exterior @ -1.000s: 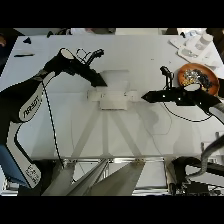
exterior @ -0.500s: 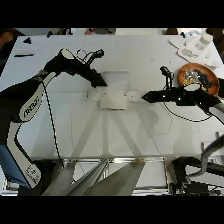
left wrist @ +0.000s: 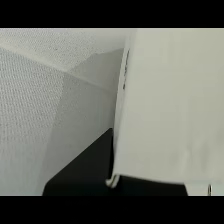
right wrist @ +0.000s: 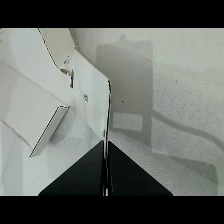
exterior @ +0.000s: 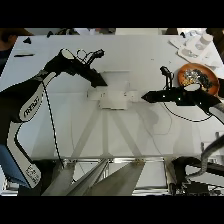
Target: Fold the box and place the chain.
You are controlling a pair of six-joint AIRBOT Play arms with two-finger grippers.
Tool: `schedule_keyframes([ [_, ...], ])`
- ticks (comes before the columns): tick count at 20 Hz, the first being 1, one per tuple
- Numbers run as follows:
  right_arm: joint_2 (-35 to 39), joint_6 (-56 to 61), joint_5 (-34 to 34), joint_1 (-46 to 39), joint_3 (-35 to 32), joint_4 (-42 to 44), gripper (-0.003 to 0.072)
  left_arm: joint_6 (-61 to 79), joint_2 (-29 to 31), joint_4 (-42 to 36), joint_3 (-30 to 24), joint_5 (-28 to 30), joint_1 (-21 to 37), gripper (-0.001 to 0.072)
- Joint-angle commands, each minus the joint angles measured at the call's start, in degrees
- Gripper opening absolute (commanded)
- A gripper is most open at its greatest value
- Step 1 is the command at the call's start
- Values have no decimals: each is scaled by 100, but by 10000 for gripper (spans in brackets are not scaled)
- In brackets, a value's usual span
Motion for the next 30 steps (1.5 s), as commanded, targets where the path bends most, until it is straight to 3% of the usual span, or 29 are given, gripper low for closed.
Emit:
schedule_keyframes([
  [1,4,0,-4,7,-4,0,11,-4,-2,0,4,2,0,16],
  [4,4,9,-2,7,-2,4,34,-2,-2,0,4,20,0,14],
  [5,4,9,4,7,-2,2,176,-2,-2,0,4,39,0,11],
  [6,4,9,17,0,-2,4,378,-4,-2,0,4,39,0,11],
  [7,9,20,31,0,7,7,480,-11,-2,0,4,24,0,11],
  [13,616,26,177,-216,199,4,479,-90,374,28,4,-304,15,6],
  [17,1458,177,415,-927,199,-2,445,-175,1329,490,4,-555,17,4],
  [19,1827,175,802,-1340,199,-15,398,-179,1899,612,0,-732,15,3],
  [22,2223,175,1384,-1825,199,-229,398,-428,2544,601,-94,-1244,-26,1],
  [25,2391,175,1770,-2120,199,-476,398,-267,3202,601,-1093,-1032,-138,1],
  [27,2391,177,1832,-2192,199,-483,398,186,3508,503,-2033,-271,-166,2],
  [30,2389,175,1823,-2194,199,-481,398,822,3359,-44,-2708,92,-166,4],
])
